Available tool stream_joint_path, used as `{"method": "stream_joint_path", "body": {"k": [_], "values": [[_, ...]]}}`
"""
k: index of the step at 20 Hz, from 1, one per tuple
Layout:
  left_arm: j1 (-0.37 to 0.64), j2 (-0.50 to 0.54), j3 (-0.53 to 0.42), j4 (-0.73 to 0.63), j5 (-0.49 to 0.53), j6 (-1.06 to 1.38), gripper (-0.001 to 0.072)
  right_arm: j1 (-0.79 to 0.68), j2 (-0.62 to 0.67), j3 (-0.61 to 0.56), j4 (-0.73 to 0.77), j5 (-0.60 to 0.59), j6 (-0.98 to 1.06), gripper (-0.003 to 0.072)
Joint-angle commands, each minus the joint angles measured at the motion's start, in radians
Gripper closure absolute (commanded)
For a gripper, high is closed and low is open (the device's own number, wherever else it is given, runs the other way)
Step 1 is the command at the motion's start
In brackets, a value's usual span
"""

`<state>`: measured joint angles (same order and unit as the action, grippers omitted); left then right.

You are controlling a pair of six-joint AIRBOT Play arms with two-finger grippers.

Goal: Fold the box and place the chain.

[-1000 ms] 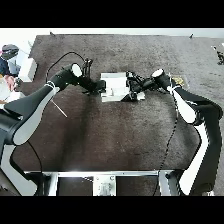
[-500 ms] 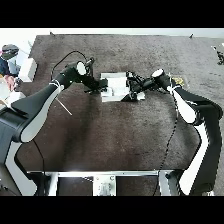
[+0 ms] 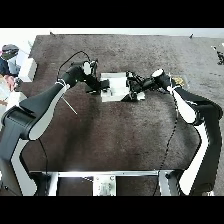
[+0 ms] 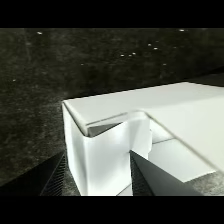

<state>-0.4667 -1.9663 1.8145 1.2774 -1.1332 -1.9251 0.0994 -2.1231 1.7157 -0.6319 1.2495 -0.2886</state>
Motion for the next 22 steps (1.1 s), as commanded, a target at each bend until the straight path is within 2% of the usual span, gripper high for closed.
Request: {"method": "stream_joint_path", "body": {"k": [1, 8, 10, 18, 20, 22], "values": [[-0.01, -0.007, 0.014, 0.085, -0.015, -0.06, 0.0295, 0.0, -0.001, 0.0, 0.0, 0.0, 0.0, 0.0279], [-0.099, -0.116, 0.23, 0.359, -0.216, -0.152, 0.0308, 0.0, -0.001, 0.0, 0.0, 0.0, 0.0, 0.0279], [-0.114, -0.124, 0.23, 0.395, -0.222, -0.17, 0.0357, 0.0, -0.001, 0.0, 0.0, 0.0, 0.0, 0.0279], [-0.127, -0.149, 0.231, 0.422, -0.204, -0.238, 0.0366, 0.001, -0.001, 0.0, 0.0, 0.0, 0.0, 0.0279], [-0.127, -0.155, 0.231, 0.426, -0.211, -0.275, 0.0485, 0.001, -0.001, 0.0, 0.0, 0.0, 0.0, 0.0279], [-0.127, -0.165, 0.231, 0.425, -0.211, -0.293, 0.0486, 0.001, -0.001, 0.0, 0.0, 0.0, 0.0, 0.0279]]}}
